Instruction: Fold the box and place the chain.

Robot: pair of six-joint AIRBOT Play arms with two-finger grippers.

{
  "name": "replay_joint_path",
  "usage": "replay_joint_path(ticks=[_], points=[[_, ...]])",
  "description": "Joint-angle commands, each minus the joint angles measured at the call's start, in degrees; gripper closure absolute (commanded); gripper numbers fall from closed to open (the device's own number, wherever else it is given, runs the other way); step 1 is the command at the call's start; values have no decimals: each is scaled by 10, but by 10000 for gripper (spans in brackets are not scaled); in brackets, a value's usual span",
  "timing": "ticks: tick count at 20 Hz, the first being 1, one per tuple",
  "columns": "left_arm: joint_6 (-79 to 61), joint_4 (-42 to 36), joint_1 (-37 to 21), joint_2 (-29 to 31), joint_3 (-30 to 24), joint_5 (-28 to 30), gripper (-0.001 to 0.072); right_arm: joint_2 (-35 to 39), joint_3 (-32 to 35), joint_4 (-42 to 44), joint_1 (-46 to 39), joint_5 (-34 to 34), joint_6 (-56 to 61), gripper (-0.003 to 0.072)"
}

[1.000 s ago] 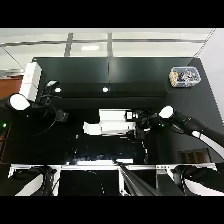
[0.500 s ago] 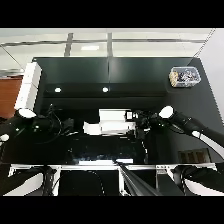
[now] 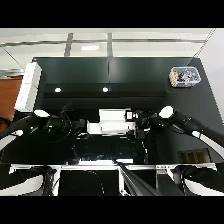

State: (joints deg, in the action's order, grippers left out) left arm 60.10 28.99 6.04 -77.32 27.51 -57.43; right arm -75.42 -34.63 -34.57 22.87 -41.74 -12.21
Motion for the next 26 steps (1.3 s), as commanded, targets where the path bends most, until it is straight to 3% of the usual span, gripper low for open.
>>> replay_joint_path(ticks=[1, 3, 4, 5, 6, 7, 14, 15, 17, 23, 26], points=[[-47, -44, 0, -10, 18, -47, 683, 0, 0, 0, 0, 0, 0, 606], [-55, -44, -2, -10, 34, -68, 682, 0, 0, 0, 0, 0, 0, 606], [-62, -44, -2, -10, 42, -74, 645, 0, 0, 0, 0, 0, 0, 606], [-57, -44, -1, -10, 51, -78, 444, 0, 0, 0, 0, 0, 0, 606], [-57, -44, -2, -10, 59, -87, 185, 0, 0, 0, 0, 0, 0, 606], [-57, -42, -2, -10, 68, -94, 36, 0, 0, 0, 0, 0, 0, 606], [-60, -42, 14, -10, 96, -123, 14, 0, 0, 0, 0, 0, 0, 606], [-60, -42, 18, -10, 99, -122, 25, 0, 0, 0, 0, 0, 0, 606], [-60, -42, 27, -10, 104, -123, 113, 0, 0, 0, 0, 0, 0, 606], [-42, -34, 66, -10, 139, -120, 112, 0, 0, 0, 0, 0, 0, 606], [10, 15, 82, -10, 165, -116, 113, 0, 0, 0, 0, 0, 0, 606]])
